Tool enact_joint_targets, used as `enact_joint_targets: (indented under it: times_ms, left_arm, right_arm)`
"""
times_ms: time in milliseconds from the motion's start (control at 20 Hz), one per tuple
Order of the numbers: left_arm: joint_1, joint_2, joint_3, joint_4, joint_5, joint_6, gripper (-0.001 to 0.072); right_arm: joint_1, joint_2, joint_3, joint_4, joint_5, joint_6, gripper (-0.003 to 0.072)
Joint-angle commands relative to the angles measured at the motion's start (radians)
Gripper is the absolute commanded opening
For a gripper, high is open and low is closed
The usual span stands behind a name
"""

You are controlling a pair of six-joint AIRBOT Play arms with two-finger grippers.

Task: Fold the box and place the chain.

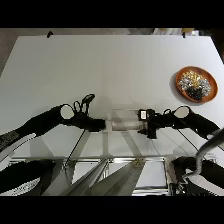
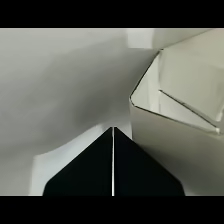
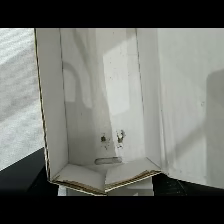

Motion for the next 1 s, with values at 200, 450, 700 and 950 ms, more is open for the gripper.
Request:
enact_joint_targets:
  times_ms: [200, 450, 700, 950]
  left_arm:
    - [-0.018, 0.050, 0.021, -0.054, 0.028, 0.032, 0.0012]
    - [-0.059, 0.051, 0.031, -0.059, 0.057, 0.032, 0.0210]
    - [-0.059, 0.051, 0.083, -0.048, 0.050, 0.031, 0.0210]
    - [-0.060, 0.050, 0.095, -0.015, 0.012, 0.023, 0.0215]
  right_arm:
    - [0.000, 0.000, 0.000, 0.000, 0.000, 0.000, 0.0395]
    - [0.000, 0.000, 0.000, 0.000, 0.000, 0.000, 0.0395]
    - [0.000, 0.000, 0.000, 0.000, 0.000, 0.000, 0.0395]
    - [0.000, 0.000, 0.000, 0.000, 0.000, 0.000, 0.0395]
